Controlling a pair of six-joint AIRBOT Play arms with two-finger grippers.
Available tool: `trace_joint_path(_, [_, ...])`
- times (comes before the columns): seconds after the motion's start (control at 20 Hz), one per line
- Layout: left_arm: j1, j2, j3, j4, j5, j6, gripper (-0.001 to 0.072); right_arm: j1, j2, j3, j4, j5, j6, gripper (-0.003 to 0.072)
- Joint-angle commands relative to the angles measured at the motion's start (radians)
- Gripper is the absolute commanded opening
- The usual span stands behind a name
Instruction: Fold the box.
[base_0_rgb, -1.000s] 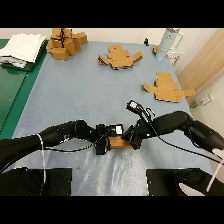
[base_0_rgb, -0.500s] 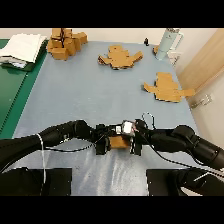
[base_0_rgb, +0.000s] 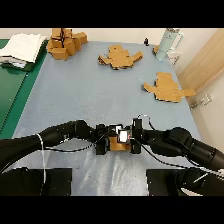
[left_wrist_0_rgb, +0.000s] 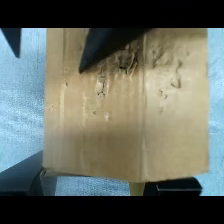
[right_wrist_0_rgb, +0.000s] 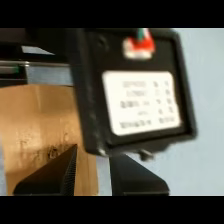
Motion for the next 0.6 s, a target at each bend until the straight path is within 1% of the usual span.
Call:
trace_joint_path(0.0, [0.001, 0.001, 0.000, 0.000, 0.000, 0.000, 0.0516, 0.066, 0.005, -0.001, -0.015, -0.009, 0.000, 0.0316])
trace_joint_path(0.15, [0.001, 0.001, 0.000, 0.000, 0.000, 0.000, 0.0516, 0.118, 0.005, -0.001, -0.015, -0.008, 0.000, 0.0316])
trace_joint_path(0.3, [0.001, 0.001, 0.000, 0.000, 0.000, 0.000, 0.0516, 0.136, -0.001, -0.001, -0.016, -0.009, 0.000, 0.0320])
trace_joint_path(0.35, [0.001, 0.001, 0.000, 0.000, 0.001, 0.000, 0.0516, 0.137, -0.006, -0.001, -0.015, -0.009, 0.000, 0.0408])
trace_joint_path(0.4, [0.001, 0.001, 0.000, 0.000, 0.001, 0.000, 0.0516, 0.138, -0.013, -0.001, -0.014, -0.010, 0.000, 0.0444])
trace_joint_path(0.55, [0.001, 0.001, 0.000, 0.000, 0.000, 0.000, 0.0516, 0.139, -0.034, -0.001, -0.011, -0.010, 0.000, 0.0445])
